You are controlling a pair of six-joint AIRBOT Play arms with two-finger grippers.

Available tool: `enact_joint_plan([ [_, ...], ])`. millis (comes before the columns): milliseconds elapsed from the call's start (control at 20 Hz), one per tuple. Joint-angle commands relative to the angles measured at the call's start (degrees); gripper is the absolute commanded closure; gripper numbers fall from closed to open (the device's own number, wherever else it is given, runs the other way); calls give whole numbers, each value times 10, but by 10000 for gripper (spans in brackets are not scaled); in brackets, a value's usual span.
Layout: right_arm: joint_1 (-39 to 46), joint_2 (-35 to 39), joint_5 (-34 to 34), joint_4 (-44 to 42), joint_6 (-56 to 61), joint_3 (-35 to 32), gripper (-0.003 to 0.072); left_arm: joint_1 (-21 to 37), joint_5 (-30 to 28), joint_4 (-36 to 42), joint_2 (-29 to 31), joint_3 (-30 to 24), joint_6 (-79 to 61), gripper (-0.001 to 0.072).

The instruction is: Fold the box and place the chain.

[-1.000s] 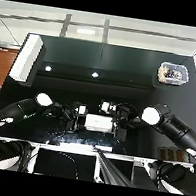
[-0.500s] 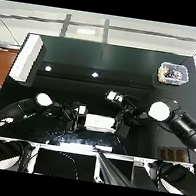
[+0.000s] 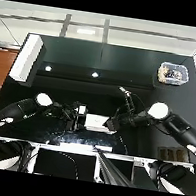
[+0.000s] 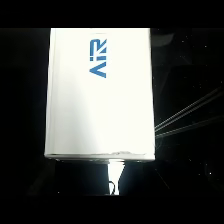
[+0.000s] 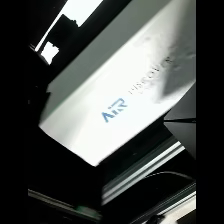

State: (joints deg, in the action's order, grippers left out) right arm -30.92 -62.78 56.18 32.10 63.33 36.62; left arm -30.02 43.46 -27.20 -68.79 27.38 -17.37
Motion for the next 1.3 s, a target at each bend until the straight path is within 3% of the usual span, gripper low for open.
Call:
enact_joint_plan([
  [0, 1, -50, -26, -56, 7, -10, 685, 0, 0, 0, 0, 0, 0, 245],
  [200, 1, -89, -32, -35, 7, -11, 683, 0, 0, 0, 0, 0, 0, 245],
  [450, 3, -75, -25, -35, -19, -4, 682, 0, 1, 0, 0, 0, 0, 245],
  [650, 56, 16, 45, -14, -15, 25, 683, 0, 2, 0, 0, 0, -2, 245],
  [850, 173, 146, 106, 57, 26, 42, 683, 1, 3, 1, 0, 0, 3, 242],
  [950, 232, 195, 127, 92, 42, 42, 682, 1, 5, -5, 11, 0, 39, -6],
  [1100, 289, 230, 165, 109, 48, 42, 682, 4, 8, -115, 63, 4, 165, -7],
  [1250, 290, 233, 165, 111, 49, 42, 683, 4, 87, -209, 130, 28, 271, -4],
])
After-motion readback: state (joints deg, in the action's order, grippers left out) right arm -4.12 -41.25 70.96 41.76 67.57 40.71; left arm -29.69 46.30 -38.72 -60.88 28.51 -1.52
